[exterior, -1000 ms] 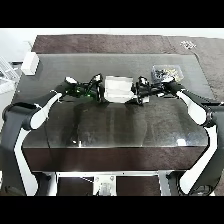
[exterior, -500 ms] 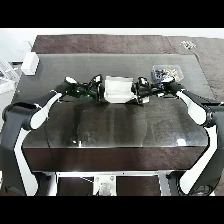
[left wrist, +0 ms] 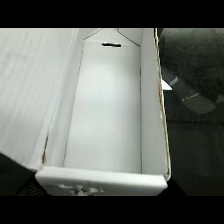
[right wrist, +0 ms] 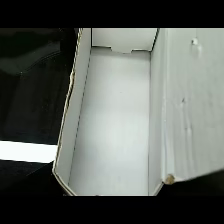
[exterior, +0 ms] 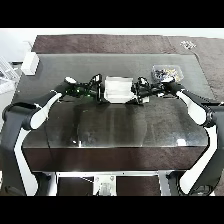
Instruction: Fold the box and place the chain.
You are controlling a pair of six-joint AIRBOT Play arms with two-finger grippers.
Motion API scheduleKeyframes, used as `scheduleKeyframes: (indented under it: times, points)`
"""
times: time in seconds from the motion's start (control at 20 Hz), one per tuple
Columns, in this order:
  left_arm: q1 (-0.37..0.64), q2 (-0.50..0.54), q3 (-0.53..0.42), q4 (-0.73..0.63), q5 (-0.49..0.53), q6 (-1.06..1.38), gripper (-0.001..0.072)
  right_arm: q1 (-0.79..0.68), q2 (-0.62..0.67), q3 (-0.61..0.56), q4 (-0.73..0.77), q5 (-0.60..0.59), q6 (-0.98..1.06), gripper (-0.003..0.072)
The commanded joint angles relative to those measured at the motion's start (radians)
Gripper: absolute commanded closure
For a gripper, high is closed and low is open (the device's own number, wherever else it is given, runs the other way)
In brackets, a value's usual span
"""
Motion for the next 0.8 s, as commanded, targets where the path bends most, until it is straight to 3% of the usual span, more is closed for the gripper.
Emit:
scheduleKeyframes:
  times: [0.0, 0.65, 0.7, 0.75]
  points:
    - [0.000, -0.002, 0.000, 0.007, 0.010, -0.002, -0.0011, 0.000, 0.000, 0.000, 0.001, -0.002, 0.000, 0.0104]
    - [-0.001, -0.003, 0.000, 0.010, 0.007, -0.002, 0.0009, 0.000, 0.000, 0.000, 0.001, -0.002, 0.000, 0.0104]
    - [-0.001, -0.003, 0.000, 0.011, 0.007, -0.002, 0.0064, 0.000, 0.000, 0.000, 0.001, -0.002, 0.000, 0.0104]
    - [-0.001, -0.003, 0.000, 0.015, 0.006, -0.001, 0.0221, 0.000, 0.000, 0.000, 0.001, -0.002, 0.000, 0.0104]
